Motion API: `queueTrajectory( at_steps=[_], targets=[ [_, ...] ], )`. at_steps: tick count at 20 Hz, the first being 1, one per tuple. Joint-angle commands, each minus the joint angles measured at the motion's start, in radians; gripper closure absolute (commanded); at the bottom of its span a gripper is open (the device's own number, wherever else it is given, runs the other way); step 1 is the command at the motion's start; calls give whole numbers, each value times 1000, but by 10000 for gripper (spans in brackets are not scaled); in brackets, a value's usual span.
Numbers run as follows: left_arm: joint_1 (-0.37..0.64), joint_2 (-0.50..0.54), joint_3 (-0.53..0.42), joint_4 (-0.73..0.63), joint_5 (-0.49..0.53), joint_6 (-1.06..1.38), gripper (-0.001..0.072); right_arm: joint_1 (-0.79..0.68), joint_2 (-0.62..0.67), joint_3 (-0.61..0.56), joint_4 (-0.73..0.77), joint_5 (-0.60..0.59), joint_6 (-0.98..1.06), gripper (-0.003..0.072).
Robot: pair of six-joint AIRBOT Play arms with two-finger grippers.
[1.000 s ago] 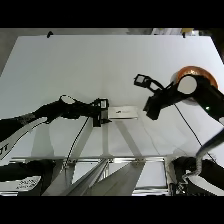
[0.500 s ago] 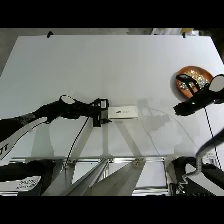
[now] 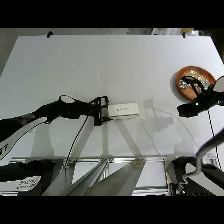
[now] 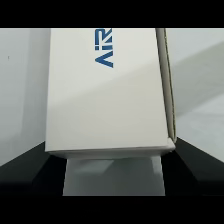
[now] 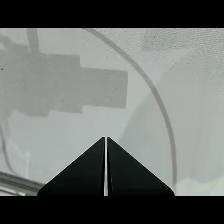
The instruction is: Fold the box and place the chain.
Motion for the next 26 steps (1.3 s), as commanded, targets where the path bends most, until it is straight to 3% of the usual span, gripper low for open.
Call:
queueTrajectory(
  at_steps=[1,4,7,12,15,18,21,26],
  targets=[
    [4,24,1,-9,-18,-2,698,-2,0,0,-1,1,2,666],
    [45,154,1,110,-18,-183,699,-2,0,0,-1,2,2,666],
    [142,348,1,325,-19,-515,699,-2,0,0,-1,2,2,666],
    [395,661,1,779,-116,-1178,699,-2,0,0,-1,3,2,666],
    [579,779,1,1057,-186,-1504,699,-2,0,0,-1,2,2,666],
    [772,817,0,1255,-212,-1751,698,-2,0,0,-1,3,2,666],
    [918,796,-17,1274,-224,-1807,696,-2,0,0,-1,3,2,666],
    [951,703,-81,1274,-251,-1808,658,-2,0,0,-1,3,2,666]
  ],
)
